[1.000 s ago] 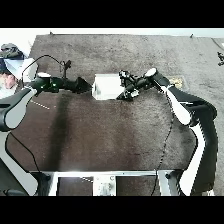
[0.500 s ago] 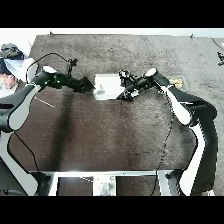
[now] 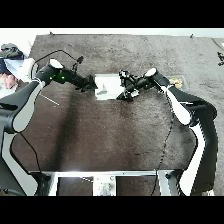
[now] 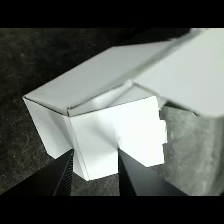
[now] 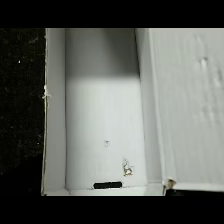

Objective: Fold the box and place the chain.

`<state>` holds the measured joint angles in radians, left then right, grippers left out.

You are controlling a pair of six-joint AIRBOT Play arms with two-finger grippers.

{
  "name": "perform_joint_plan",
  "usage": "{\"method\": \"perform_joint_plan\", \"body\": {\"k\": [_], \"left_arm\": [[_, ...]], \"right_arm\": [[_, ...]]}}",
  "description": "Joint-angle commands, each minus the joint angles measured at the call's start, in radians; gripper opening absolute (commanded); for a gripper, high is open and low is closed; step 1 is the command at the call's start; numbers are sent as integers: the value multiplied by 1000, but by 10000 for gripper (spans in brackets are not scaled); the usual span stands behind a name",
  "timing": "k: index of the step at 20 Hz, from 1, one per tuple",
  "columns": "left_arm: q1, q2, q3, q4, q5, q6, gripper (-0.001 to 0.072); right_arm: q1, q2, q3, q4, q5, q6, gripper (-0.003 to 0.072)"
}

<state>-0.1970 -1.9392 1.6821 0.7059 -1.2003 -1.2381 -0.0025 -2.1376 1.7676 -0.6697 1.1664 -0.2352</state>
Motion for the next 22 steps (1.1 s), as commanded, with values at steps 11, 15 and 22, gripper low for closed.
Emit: {"method": "perform_joint_plan", "body": {"k": [11,15,22], "left_arm": [[-117,-1,68,334,66,-341,315],[-153,-10,102,430,60,-428,315],[-214,-14,136,630,57,-640,314]], "right_arm": [[1,0,0,0,0,0,269],[1,0,0,0,0,0,269],[1,0,0,0,0,0,270]]}}
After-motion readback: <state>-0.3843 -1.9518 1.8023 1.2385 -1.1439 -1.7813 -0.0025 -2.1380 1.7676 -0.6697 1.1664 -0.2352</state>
